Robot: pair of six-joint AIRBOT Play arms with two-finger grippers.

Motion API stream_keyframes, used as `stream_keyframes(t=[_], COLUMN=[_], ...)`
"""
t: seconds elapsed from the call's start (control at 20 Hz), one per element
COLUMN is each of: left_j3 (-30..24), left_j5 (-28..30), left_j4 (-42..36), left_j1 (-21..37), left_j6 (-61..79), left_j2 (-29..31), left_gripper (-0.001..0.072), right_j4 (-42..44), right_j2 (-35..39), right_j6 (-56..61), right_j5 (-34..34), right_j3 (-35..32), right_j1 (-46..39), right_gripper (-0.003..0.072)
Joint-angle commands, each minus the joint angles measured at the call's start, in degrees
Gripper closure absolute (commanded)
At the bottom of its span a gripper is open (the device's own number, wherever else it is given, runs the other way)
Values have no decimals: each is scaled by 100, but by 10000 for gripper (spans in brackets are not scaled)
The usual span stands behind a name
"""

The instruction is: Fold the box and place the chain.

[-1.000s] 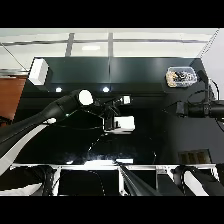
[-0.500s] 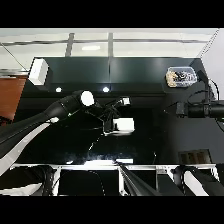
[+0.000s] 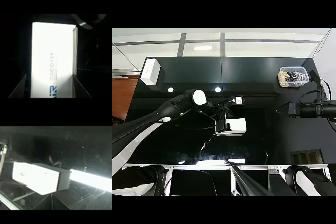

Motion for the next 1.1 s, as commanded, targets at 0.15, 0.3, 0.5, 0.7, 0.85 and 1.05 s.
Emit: stream_keyframes(t=[0.15, 0.3, 0.5, 0.7, 0.85, 1.05], left_j3=[22, 22, 22, 20, 9, -44], left_j5=[-131, -92, 42, 52, 188, 977], left_j4=[-4, 9, 105, 197, 446, 485], left_j1=[-4, -46, -144, -212, -275, -551], left_j6=[-9, -9, -9, -11, -57, -190], left_j2=[4, 4, 4, 2, -7, -181], left_gripper=[3, -3, -4, -4, -4, -4], right_j4=[2, 2, 2, 2, 2, 2], right_j2=[7, 7, 7, 7, 7, 7], right_j6=[0, 2, 7, 9, 13, 20], right_j5=[7, 9, 50, 66, 66, 63], right_j3=[4, 4, 2, 4, 2, 2], right_j1=[-2, -2, -2, -2, -2, -2], right_gripper=[677, 677, 677, 677, 677, 677])
